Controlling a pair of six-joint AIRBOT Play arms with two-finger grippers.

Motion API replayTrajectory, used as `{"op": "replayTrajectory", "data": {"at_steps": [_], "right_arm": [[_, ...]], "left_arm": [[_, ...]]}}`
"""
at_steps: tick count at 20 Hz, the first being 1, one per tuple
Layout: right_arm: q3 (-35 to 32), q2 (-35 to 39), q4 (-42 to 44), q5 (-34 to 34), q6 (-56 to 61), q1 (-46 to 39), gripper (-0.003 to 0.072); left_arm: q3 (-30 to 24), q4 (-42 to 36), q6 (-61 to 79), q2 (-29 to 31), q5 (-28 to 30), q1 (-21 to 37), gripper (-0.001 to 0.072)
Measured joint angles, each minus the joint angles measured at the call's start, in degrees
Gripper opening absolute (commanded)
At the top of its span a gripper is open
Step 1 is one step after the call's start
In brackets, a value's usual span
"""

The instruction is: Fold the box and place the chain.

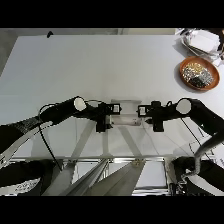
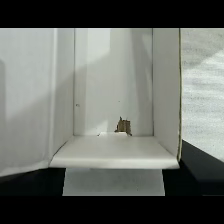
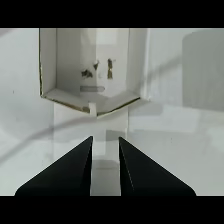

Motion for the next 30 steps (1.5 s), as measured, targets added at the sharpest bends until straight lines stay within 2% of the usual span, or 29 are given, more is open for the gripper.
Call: {"op": "replayTrajectory", "data": {"at_steps": [15,16,18,26,27,28,30], "right_arm": [[0.0,-0.3,7.1,-0.5,-4.8,3.1,0.0158],[0.0,-0.3,7.6,-0.7,-4.8,3.3,0.0151],[0.0,-0.3,8.9,-1.1,-4.8,3.5,0.0058],[0.0,-1.2,10.8,-1.7,-4.8,5.4,0.0065],[0.0,-1.2,10.9,-1.7,-4.8,5.5,0.0082],[0.0,-1.2,10.9,-1.7,-4.8,5.6,0.0172],[0.0,-1.2,11.1,-1.7,-4.8,5.7,0.0251]], "left_arm": [[0.0,0.0,0.0,0.0,0.0,0.0,0.0212],[0.0,0.0,0.0,0.0,0.0,0.0,0.0212],[0.0,0.0,0.0,0.0,0.0,0.0,0.0212],[0.0,0.0,0.0,0.0,0.0,0.0,0.0212],[0.0,0.0,0.0,0.0,0.0,0.0,0.0212],[0.0,0.0,0.0,0.0,0.0,0.0,0.0212],[0.0,0.0,0.0,0.0,0.0,0.0,0.0212]]}}
